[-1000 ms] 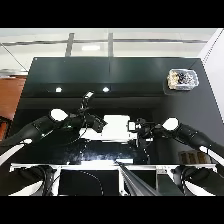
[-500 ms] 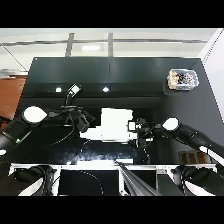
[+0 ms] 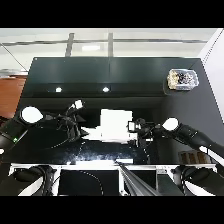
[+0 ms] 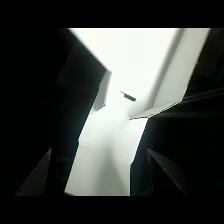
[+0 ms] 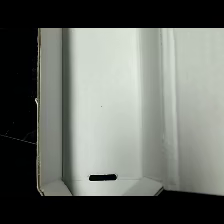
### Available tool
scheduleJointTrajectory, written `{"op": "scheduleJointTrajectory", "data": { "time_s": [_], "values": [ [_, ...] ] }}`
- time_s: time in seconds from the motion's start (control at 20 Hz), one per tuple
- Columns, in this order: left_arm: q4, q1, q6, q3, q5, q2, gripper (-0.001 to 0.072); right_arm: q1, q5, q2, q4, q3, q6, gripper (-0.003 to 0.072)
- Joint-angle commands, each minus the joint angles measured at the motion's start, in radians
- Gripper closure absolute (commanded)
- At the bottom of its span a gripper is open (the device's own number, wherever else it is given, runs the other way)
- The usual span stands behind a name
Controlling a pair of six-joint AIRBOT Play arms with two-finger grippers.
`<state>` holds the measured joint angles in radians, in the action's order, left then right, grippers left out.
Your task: Fold the box and place the chain.
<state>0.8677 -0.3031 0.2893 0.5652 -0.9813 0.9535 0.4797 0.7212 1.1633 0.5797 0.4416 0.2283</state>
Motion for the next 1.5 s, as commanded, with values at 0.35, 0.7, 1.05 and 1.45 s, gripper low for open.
{"op": "scheduleJointTrajectory", "data": {
  "time_s": [0.35, 0.7, 1.05, 1.45],
  "values": [
    [0.041, -0.232, -0.184, -0.001, 0.175, 0.141, 0.0038, 0.003, -0.005, 0.001, -0.003, 0.0, 0.001, 0.0152],
    [-0.016, -0.259, -0.184, -0.001, 0.235, 0.184, 0.0206, 0.003, -0.006, 0.001, -0.004, 0.0, 0.0, 0.0152],
    [-0.014, -0.259, -0.184, -0.001, 0.222, 0.183, 0.0358, 0.003, -0.007, 0.001, -0.004, 0.0, 0.0, 0.0153],
    [-0.084, -0.256, -0.177, -0.001, 0.174, 0.184, 0.0363, 0.003, -0.007, 0.001, -0.004, 0.0, 0.0, 0.0153]
  ]
}}
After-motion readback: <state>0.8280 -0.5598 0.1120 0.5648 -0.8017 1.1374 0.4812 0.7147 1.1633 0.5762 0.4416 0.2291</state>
